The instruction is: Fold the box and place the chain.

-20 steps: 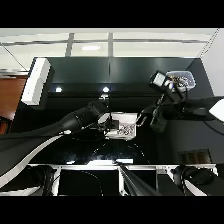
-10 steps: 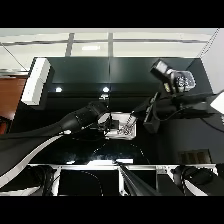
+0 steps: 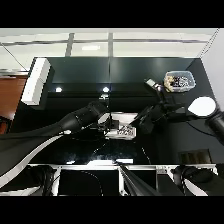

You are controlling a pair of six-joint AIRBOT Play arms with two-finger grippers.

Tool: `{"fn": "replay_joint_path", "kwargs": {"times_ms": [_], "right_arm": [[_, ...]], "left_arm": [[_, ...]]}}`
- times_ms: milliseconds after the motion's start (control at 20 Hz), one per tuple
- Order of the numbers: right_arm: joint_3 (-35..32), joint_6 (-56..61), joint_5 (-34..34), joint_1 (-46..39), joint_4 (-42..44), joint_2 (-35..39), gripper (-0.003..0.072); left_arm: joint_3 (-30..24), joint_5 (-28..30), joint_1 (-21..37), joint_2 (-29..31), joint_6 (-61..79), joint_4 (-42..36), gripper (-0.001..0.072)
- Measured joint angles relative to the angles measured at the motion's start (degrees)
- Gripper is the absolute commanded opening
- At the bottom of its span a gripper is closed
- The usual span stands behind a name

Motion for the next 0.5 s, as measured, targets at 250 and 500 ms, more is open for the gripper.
{"fn": "replay_joint_path", "kwargs": {"times_ms": [250,500], "right_arm": [[1.07,0.94,9.27,-12.07,-2.67,3.56,0.0443],[1.29,1.05,14.32,-20.79,-3.50,5.42,0.0443]], "left_arm": [[0.00,1.01,0.00,0.00,0.02,-0.94,0.0027],[0.00,1.42,0.00,0.17,-1.18,-1.92,0.0533]]}}
